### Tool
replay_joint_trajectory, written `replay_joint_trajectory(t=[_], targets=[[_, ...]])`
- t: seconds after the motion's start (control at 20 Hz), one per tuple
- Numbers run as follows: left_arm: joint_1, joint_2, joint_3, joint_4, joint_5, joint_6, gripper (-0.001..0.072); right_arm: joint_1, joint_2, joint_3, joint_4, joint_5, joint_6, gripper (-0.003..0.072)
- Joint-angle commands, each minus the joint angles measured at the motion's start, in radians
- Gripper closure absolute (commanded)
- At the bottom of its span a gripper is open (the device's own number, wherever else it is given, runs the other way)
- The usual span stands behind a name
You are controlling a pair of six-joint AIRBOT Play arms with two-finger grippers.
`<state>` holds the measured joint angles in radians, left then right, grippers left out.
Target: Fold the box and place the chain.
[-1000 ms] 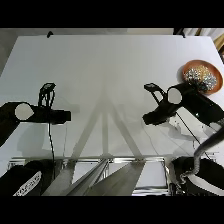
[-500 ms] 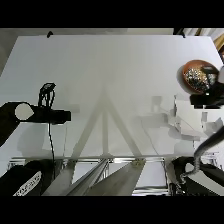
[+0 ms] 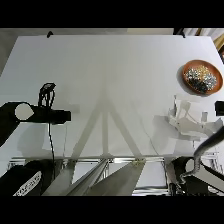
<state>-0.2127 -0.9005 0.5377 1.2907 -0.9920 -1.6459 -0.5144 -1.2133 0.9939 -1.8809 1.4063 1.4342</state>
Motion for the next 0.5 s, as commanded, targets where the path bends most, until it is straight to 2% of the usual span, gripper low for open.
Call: replay_joint_trajectory(t=[0.0, 0.15, 0.25, 0.3, 0.45], targets=[[-0.001, 0.000, 0.000, 0.000, 0.000, 0.000, 0.0699, -0.056, -0.069, 0.001, -0.030, 0.042, -0.031, 0.0140], [-0.001, 0.000, 0.000, 0.000, 0.000, 0.000, 0.0699, -0.061, -0.148, 0.001, -0.030, 0.055, -0.048, 0.0141], [-0.001, 0.000, 0.000, 0.000, 0.000, 0.000, 0.0699, -0.060, -0.196, 0.000, -0.030, 0.040, -0.048, 0.0168], [-0.001, 0.000, 0.000, 0.000, 0.000, 0.000, 0.0699, -0.060, -0.211, 0.000, -0.033, 0.030, -0.048, 0.0200], [-0.001, 0.000, 0.000, 0.000, 0.000, 0.000, 0.0699, -0.060, -0.239, -0.001, -0.031, 0.011, -0.048, 0.0361]])
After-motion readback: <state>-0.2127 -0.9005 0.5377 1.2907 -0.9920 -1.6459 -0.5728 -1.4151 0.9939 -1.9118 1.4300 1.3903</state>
